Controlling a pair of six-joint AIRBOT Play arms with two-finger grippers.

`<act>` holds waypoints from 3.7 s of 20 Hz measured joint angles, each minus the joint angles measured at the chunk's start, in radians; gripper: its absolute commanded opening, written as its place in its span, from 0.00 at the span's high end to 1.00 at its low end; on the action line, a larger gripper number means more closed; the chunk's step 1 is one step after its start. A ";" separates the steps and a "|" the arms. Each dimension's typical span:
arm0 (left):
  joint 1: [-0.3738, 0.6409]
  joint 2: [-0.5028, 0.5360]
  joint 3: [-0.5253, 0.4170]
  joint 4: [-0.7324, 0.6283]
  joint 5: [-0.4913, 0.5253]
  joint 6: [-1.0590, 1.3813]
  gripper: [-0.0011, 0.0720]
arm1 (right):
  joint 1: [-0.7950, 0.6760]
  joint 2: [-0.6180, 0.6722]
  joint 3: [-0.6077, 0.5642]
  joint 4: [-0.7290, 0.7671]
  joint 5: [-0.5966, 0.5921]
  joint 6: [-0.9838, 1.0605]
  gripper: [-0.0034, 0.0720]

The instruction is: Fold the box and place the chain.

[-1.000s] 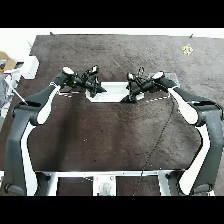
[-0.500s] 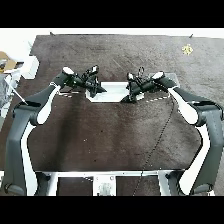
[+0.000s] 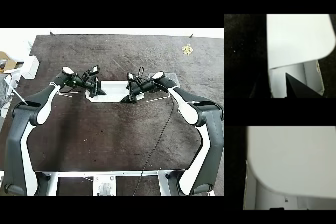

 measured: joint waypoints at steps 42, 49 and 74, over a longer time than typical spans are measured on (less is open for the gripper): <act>-0.037 0.058 0.000 0.164 0.202 -0.583 0.97 | -0.001 0.000 0.000 0.000 0.000 0.002 0.44; -0.036 0.071 0.000 0.175 0.172 -0.592 0.97 | -0.001 0.000 0.000 0.000 0.000 -0.002 0.44; -0.040 0.334 -0.273 0.463 0.182 -0.262 0.02 | -0.001 0.000 0.000 0.000 0.000 0.000 0.44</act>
